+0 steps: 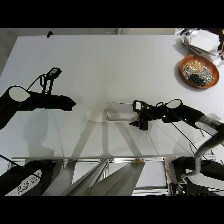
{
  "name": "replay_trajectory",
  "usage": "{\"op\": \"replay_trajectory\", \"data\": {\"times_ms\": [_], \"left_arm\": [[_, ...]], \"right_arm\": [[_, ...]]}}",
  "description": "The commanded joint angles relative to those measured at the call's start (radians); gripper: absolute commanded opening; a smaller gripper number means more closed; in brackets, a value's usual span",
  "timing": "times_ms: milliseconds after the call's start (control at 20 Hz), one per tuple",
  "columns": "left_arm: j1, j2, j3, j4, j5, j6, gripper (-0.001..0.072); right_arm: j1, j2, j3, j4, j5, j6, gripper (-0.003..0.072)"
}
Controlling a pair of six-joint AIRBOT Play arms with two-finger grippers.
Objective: Fold the box and place the chain.
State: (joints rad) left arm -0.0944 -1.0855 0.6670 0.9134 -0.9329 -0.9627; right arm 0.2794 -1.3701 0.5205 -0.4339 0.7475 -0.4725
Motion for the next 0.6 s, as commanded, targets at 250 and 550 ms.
{"op": "replay_trajectory", "data": {"times_ms": [250,550], "left_arm": [[-0.122,-0.223,0.000,-0.113,-0.017,-0.111,-0.0001],[-0.182,-0.251,0.000,-0.173,0.042,-0.110,-0.0001]], "right_arm": [[0.000,0.001,0.000,0.000,0.000,0.000,0.0403],[0.000,0.001,0.000,0.000,0.000,0.000,0.0403]]}}
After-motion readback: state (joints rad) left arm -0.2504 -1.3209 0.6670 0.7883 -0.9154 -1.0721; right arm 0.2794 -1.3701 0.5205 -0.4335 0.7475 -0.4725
